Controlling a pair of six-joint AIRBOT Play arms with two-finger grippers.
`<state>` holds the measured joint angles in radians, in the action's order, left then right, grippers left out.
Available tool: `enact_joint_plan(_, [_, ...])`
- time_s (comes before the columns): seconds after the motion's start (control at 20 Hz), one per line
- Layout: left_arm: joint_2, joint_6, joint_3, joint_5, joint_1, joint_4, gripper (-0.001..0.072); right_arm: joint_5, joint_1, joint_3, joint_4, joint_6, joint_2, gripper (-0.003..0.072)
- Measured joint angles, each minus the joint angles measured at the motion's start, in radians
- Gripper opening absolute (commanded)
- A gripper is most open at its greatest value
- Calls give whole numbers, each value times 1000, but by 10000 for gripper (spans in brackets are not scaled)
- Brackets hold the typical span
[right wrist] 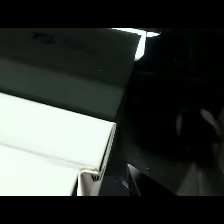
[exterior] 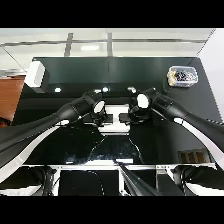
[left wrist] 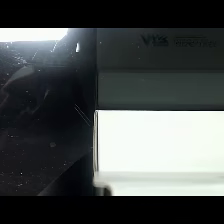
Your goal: Fold the box and place the chain.
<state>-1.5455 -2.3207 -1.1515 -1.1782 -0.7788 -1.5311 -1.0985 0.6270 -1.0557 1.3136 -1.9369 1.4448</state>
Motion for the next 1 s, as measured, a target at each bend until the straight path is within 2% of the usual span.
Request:
enact_joint_plan(0.3, [0, 2, 0, -1, 0, -1, 27, -14, 51, -23, 83, -132, 32, 331])
enact_joint_plan(0.4, [0, 2, 0, -2, 0, -1, 27, -16, 62, -28, 90, -163, 45, 190])
enact_joint_plan(0.55, [0, 3, 0, -1, 0, 0, 27, -24, 71, -35, 93, -196, 58, 180])
enact_joint_plan(0.65, [0, 2, 0, -1, 0, 0, 27, -27, 75, -42, 97, -213, 63, 121])
enact_joint_plan(0.7, [0, 2, 0, -1, 0, 0, 27, -29, 76, -44, 97, -221, 65, 49])
enact_joint_plan(0.75, [0, 2, 0, -1, 0, 0, 27, -34, 76, -46, 100, -228, 66, 11])
enact_joint_plan(0.95, [0, -1, 0, -4, -1, 1, 27, -40, 82, -49, 102, -246, 69, 15])
enact_joint_plan(1.0, [0, 0, 0, -3, -1, 0, 27, -41, 83, -50, 101, -248, 69, 141])
